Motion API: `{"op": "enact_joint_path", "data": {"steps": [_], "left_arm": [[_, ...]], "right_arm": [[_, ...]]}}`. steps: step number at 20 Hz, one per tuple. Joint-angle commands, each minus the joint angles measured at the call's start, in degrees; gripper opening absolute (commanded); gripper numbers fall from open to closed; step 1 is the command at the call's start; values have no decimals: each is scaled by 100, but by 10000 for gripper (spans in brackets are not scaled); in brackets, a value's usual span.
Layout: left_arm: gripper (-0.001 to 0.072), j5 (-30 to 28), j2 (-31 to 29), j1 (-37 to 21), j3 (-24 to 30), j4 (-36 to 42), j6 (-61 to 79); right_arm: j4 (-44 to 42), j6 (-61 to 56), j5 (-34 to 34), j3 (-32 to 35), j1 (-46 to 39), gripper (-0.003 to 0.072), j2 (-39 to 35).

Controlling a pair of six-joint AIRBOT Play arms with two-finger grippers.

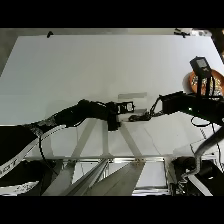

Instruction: Fold the box and place the chain.

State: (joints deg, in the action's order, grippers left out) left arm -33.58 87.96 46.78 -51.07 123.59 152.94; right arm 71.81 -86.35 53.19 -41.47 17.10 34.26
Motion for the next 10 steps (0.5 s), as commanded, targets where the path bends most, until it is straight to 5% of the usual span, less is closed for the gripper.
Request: {"op": "enact_joint_path", "data": {"steps": [1,7,10], "left_arm": [[345,-2,-4,2,0,0,0],[345,-2,-4,2,-2,0,0],[345,0,-4,2,-2,0,0]], "right_arm": [[-1005,481,-138,-44,-2,15,-122],[-2382,1412,-138,-44,-2,15,-122],[-2304,1467,-109,-42,-2,15,-116]]}}
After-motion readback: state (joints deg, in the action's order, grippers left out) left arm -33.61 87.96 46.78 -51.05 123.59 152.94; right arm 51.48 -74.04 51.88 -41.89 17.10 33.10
